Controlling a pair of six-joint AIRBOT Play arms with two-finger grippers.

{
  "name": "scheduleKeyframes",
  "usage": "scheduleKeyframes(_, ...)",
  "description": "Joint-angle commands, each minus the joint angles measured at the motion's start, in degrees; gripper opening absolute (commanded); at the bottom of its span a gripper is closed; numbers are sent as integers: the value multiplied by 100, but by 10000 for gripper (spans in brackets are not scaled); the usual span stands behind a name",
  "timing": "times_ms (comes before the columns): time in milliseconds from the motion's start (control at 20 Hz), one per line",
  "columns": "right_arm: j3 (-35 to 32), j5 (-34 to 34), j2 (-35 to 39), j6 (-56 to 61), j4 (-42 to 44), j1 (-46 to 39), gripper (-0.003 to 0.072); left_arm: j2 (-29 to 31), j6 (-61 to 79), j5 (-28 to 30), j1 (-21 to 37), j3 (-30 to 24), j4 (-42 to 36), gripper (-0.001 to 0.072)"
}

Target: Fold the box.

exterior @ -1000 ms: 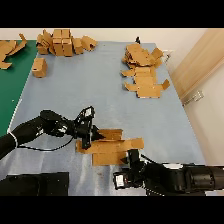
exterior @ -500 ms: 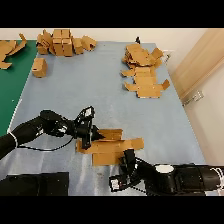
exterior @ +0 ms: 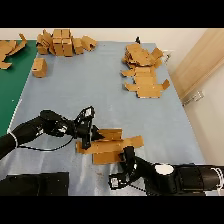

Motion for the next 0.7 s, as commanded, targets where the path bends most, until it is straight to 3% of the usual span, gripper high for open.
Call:
scheduleKeyframes(0,28,-42,219,291,-387,4,362,-2,0,-9,-2,2,0,10)
scheduleKeyframes(650,28,-201,354,1338,-1165,-2,362,-2,0,-7,-2,2,0,10)
